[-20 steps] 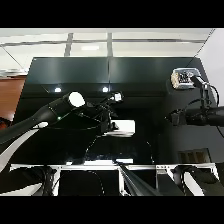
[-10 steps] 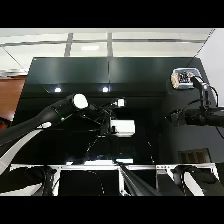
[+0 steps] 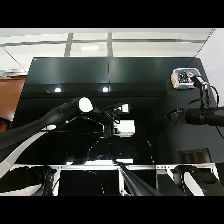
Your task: Fold the box and place the chain.
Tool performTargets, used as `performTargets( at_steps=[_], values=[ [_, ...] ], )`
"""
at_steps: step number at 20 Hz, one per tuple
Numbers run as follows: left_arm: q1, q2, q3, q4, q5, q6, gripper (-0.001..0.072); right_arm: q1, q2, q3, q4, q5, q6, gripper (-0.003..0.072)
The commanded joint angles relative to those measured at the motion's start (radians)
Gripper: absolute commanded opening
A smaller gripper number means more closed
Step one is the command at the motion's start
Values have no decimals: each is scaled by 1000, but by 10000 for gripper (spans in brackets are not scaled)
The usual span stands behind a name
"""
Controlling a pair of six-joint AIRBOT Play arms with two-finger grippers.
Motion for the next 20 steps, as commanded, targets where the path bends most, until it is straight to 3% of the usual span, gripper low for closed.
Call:
performTargets(
  at_steps=[1, 5, 6, 7, 8, 11, 13, 16, 20],
  values=[
    [-29, -31, 1, 4, 50, 4, 708, -1, 1, -1, 0, -4, 3, 9],
    [-48, -55, 1, 71, 55, 3, 690, -1, 1, -1, 0, -14, 11, 9],
    [-48, -52, 2, 70, 42, 3, 565, -1, 1, -1, 0, -18, 11, 9],
    [-44, -44, 3, 77, 37, 2, 345, -1, 1, -1, 0, -18, 11, 9],
    [-33, -32, 8, 80, 35, -24, 280, -1, 1, -1, 1, -16, 12, 9],
    [66, -9, 61, 207, 2, -178, 281, -1, 1, -1, 1, -25, 12, 9],
    [198, 1, 116, 337, -31, -342, 281, -1, 1, -1, 1, -37, 12, 9],
    [466, 3, 196, 449, -59, -560, 283, -1, 0, -1, 1, -65, 12, 8],
    [818, -18, 280, 448, -47, -750, 287, -1, 0, -1, 1, -119, 12, 9]
  ],
)
